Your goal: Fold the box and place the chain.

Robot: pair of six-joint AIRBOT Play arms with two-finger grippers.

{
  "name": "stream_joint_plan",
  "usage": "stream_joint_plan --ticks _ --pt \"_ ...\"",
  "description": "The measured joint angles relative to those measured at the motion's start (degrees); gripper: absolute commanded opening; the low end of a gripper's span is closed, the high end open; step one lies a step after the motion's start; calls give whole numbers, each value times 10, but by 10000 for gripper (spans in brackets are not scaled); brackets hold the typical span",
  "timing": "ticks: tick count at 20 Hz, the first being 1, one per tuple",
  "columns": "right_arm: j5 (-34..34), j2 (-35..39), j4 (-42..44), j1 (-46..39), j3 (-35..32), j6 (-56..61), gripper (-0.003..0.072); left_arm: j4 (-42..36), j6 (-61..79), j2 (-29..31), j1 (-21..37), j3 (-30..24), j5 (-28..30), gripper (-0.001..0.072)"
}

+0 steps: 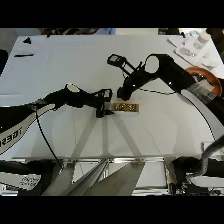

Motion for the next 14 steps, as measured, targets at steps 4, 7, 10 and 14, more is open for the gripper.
stream_joint_plan --ticks 4,7,10,14 --pt "-54 50 1 10 -71 -49 447 0 0 0 0 0 0 348" --pt "-87 90 1 13 -110 -92 448 0 0 0 0 0 0 348" --pt "-107 113 4 14 -143 -130 464 0 0 0 0 0 0 348" --pt "-122 124 5 14 -182 -166 464 0 0 0 0 0 0 348"
